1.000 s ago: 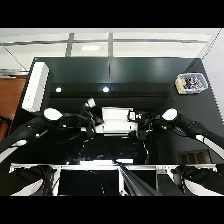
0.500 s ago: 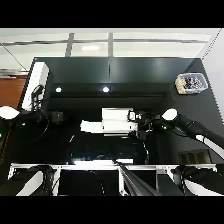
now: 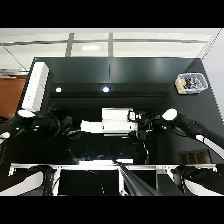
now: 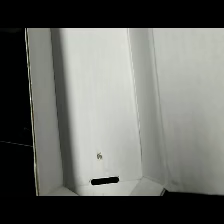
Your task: Fold the box and place the chain.
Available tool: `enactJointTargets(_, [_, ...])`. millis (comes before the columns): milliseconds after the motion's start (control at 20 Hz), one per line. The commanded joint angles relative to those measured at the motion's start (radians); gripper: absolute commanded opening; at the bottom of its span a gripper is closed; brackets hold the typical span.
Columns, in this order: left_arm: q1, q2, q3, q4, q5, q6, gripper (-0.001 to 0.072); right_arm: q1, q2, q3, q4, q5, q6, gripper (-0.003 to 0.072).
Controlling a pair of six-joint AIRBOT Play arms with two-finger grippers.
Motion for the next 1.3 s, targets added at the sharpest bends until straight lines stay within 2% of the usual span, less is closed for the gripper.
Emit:
enactJointTargets(0, [-0.119, -0.09, 0.026, -0.15, 0.029, 0.114, 0.0032, 0.0, 0.0, 0.0, 0.0, 0.0, 0.0, 0.0483])
enactJointTargets(200, [-0.178, -0.093, 0.088, -0.18, 0.008, 0.25, 0.0038, 0.0, 0.0, 0.0, 0.0, 0.0, 0.0, 0.0483])
enactJointTargets(300, [-0.18, -0.093, 0.114, -0.18, -0.019, 0.263, 0.0221, 0.0, 0.0, 0.0, 0.0, 0.0, 0.0, 0.0483])
enactJointTargets(350, [-0.18, -0.093, 0.126, -0.179, -0.029, 0.273, 0.0249, 0.0, 0.0, 0.0, 0.0, 0.0, 0.0, 0.0483])
enactJointTargets(400, [-0.18, -0.093, 0.138, -0.18, -0.034, 0.288, 0.0327, 0.0, 0.0, 0.0, 0.0, 0.0, 0.0, 0.0483])
enactJointTargets(450, [-0.18, -0.093, 0.15, -0.18, -0.042, 0.291, 0.0583, 0.0, 0.0, 0.0, 0.0, 0.0, 0.0, 0.0483])
enactJointTargets(500, [-0.18, -0.093, 0.165, -0.18, -0.058, 0.292, 0.0712, 0.0, 0.0, 0.0, 0.0, 0.0, 0.0, 0.0483])
enactJointTargets(750, [-0.219, -0.093, 0.218, -0.151, -0.113, 0.256, 0.0708, 0.0, 0.0, 0.0, 0.0, 0.0, 0.0, 0.0483])
enactJointTargets(900, [-0.302, -0.093, 0.255, -0.062, -0.067, 0.163, 0.0705, 0.0, 0.0, 0.0, 0.0, 0.0, 0.0, 0.0483])
enactJointTargets(1000, [-0.351, -0.093, 0.282, -0.058, -0.033, 0.146, 0.0702, 0.0, 0.0, 0.0, 0.0, 0.0, 0.0, 0.0483])
enactJointTargets(1150, [-0.402, -0.093, 0.315, -0.028, 0.014, 0.067, 0.0682, 0.0, 0.0, 0.0, 0.0, 0.0, 0.0, 0.0483])
enactJointTargets(1250, [-0.424, -0.093, 0.334, 0.045, 0.018, -0.033, 0.068, 0.0, 0.0, 0.0, 0.0, 0.0, 0.0, 0.0483])
